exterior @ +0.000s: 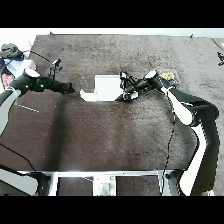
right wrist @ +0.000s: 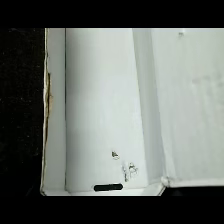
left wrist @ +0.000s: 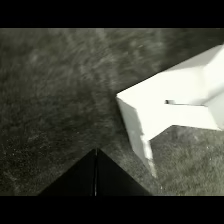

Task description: Fold the box and place the chain.

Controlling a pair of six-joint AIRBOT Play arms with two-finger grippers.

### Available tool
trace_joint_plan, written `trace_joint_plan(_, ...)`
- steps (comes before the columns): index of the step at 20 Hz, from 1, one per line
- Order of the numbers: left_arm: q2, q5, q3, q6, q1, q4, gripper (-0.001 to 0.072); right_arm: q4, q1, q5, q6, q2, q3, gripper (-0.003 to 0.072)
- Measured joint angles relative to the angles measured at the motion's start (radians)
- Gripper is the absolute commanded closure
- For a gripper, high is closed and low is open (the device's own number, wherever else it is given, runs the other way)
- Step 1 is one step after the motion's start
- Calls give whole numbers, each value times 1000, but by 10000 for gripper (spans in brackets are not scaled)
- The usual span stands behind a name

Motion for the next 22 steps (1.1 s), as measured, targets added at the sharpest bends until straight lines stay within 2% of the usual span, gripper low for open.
trace_joint_plan(8,-101,-11,-6,-33,-49,-81,698,0,0,0,0,0,0,215)
trace_joint_plan(13,-119,16,-6,-10,-103,-152,698,0,0,0,0,0,0,215)
trace_joint_plan(19,-118,3,5,10,-120,-224,694,0,0,0,0,0,0,215)
trace_joint_plan(21,-116,-5,14,13,-121,-239,348,0,0,0,0,0,0,215)
trace_joint_plan(22,-115,-13,21,13,-121,-245,350,0,0,0,0,0,0,215)
